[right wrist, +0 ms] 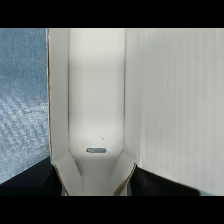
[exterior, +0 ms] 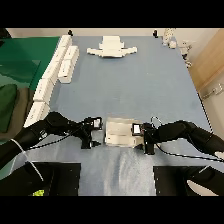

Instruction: Fold the box.

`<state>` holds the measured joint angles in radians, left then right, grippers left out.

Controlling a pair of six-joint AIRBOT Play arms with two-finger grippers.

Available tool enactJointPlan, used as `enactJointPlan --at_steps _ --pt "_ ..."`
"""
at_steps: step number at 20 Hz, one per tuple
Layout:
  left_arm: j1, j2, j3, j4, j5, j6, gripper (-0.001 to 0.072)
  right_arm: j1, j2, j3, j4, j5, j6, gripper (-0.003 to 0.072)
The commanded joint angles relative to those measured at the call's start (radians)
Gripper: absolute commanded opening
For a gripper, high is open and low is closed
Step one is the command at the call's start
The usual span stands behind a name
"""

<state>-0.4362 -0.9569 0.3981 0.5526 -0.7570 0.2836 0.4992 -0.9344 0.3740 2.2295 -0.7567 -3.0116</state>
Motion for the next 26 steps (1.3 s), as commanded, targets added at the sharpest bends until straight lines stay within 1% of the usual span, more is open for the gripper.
enactJointPlan --at_steps 1,4,7,12,18,21,26 --pt "-0.033 -0.042 -0.011 -0.084 0.074 0.097 0.0693 0.000 0.001 0.001 0.000 0.000 0.000 0.0534" --pt "-0.052 -0.050 -0.010 -0.117 0.069 0.134 0.0693 0.000 0.001 0.001 0.000 0.000 0.000 0.0534" --pt "-0.057 -0.079 -0.003 -0.149 0.065 0.177 0.0694 0.000 0.001 0.001 0.000 0.000 0.000 0.0534" --pt "-0.058 -0.098 0.003 -0.149 0.050 0.177 0.0694 0.000 0.001 0.001 0.000 0.000 0.000 0.0534" --pt "-0.120 -0.136 0.003 -0.149 0.051 0.167 0.0693 0.000 0.001 0.001 0.000 0.000 0.000 0.0534" --pt "-0.119 -0.143 0.003 -0.147 0.076 0.123 0.0693 0.000 0.001 0.001 0.000 0.000 0.000 0.0534" --pt "-0.119 -0.143 0.003 -0.150 0.088 0.082 0.0693 0.000 0.001 0.001 0.000 0.000 0.000 0.0534"
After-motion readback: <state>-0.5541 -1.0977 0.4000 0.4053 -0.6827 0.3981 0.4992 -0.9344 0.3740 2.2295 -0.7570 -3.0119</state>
